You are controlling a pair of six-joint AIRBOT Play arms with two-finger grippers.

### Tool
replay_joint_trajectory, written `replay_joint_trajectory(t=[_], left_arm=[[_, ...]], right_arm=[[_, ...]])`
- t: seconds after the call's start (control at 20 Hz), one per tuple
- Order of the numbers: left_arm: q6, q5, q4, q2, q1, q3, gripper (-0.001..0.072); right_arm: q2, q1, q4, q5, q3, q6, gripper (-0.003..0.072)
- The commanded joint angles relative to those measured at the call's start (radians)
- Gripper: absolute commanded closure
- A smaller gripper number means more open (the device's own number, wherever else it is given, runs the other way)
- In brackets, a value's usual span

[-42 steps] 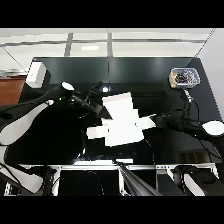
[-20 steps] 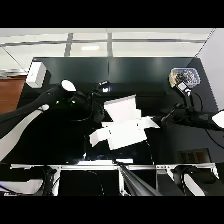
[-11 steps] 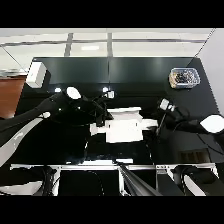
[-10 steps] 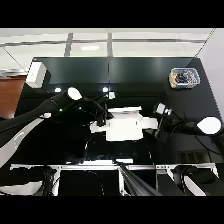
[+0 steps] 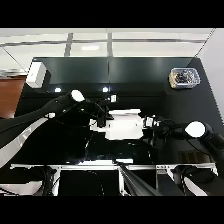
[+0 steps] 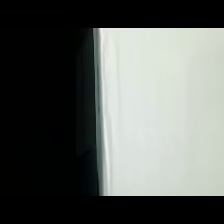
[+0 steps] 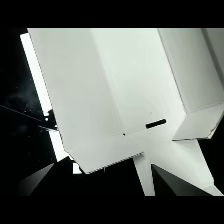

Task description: Fold the box and place the chain.

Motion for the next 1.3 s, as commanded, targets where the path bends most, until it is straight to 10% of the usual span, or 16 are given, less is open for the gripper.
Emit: replay_joint_trajectory(t=[0.0, 0.45, 1.25], left_arm=[[0.002, -0.007, 0.003, -0.004, -0.001, 0.000, 0.0682], [0.002, -0.006, 0.003, -0.004, 0.000, 0.000, 0.0681], [0.002, -0.006, 0.003, -0.004, 0.003, 0.000, 0.0681]], right_arm=[[-0.045, 0.045, -0.006, -0.008, -0.003, -0.055, -0.0023], [-0.098, 0.109, 0.047, -0.227, 0.002, -0.076, -0.0019], [-0.199, 0.001, 0.227, -0.189, 0.122, -0.277, -0.0019]])
